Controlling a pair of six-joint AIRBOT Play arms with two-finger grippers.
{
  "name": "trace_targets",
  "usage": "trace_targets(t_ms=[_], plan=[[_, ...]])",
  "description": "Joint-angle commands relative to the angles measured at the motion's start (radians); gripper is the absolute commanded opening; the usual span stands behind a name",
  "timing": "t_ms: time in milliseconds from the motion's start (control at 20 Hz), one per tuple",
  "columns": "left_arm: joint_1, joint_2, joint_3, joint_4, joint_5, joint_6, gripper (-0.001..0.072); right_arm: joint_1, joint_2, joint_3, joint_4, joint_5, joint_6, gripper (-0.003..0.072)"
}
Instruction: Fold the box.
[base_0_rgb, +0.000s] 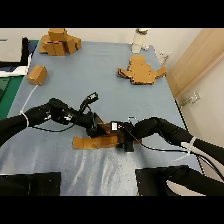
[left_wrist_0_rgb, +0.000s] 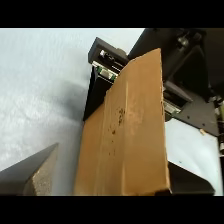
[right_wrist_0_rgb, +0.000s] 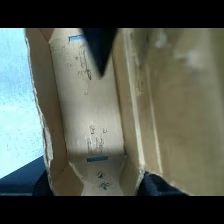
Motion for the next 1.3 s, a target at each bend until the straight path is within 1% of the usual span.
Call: trace_targets(t_ms=[0, 150, 200, 250, 300, 400, 450, 500, 600, 700, 850, 950, 1050, 1100, 1250], plan=[[0.069, 0.048, 0.001, 0.138, -0.102, -0.236, 0.0706, 0.001, 0.000, -0.001, 0.000, -0.008, 0.001, 0.0568], [0.116, 0.124, 0.001, 0.224, -0.225, -0.354, 0.0703, 0.001, 0.000, -0.001, 0.000, -0.008, 0.001, 0.0568], [0.117, 0.141, 0.001, 0.251, -0.263, -0.410, 0.0466, 0.001, 0.000, -0.001, 0.000, -0.008, 0.001, 0.0568], [0.111, 0.146, 0.001, 0.283, -0.332, -0.454, 0.0006, 0.001, 0.000, -0.001, 0.000, -0.008, 0.001, 0.0568], [0.096, 0.146, -0.002, 0.307, -0.362, -0.492, 0.0014, 0.001, 0.000, -0.001, 0.000, -0.008, 0.001, 0.0568], [0.047, 0.142, -0.018, 0.371, -0.339, -0.780, 0.0013, 0.001, 0.000, -0.001, 0.000, -0.008, 0.001, 0.0568], [0.014, 0.136, -0.022, 0.386, -0.342, -0.863, 0.0013, 0.001, 0.000, -0.001, 0.000, -0.008, 0.000, 0.0568], [-0.022, 0.134, -0.021, 0.376, -0.338, -0.890, 0.0013, 0.001, 0.000, -0.001, 0.000, -0.008, 0.001, 0.0568], [-0.088, 0.135, -0.018, 0.305, -0.291, -0.898, 0.0014, 0.001, 0.000, -0.001, 0.000, -0.009, 0.000, 0.0568], [-0.119, 0.135, -0.017, 0.208, -0.194, -0.894, 0.0014, 0.001, 0.000, -0.001, 0.000, -0.009, 0.000, 0.0568], [-0.121, 0.135, -0.017, 0.108, -0.009, -0.887, 0.0014, 0.001, 0.000, -0.001, 0.000, -0.009, 0.000, 0.0568], [-0.112, 0.135, -0.013, 0.086, 0.095, -0.886, 0.0014, 0.001, -0.001, -0.001, 0.000, -0.009, 0.000, 0.0568], [-0.109, 0.130, -0.013, 0.095, 0.225, -0.887, 0.0014, 0.001, -0.001, -0.001, -0.001, -0.008, 0.000, 0.0568], [-0.109, 0.117, -0.013, 0.097, 0.269, -0.887, 0.0013, 0.001, -0.001, -0.001, -0.001, -0.008, 0.000, 0.0568], [-0.111, 0.045, -0.001, 0.103, 0.284, -0.889, 0.0012, 0.001, -0.001, -0.001, -0.001, -0.009, 0.000, 0.0569]])
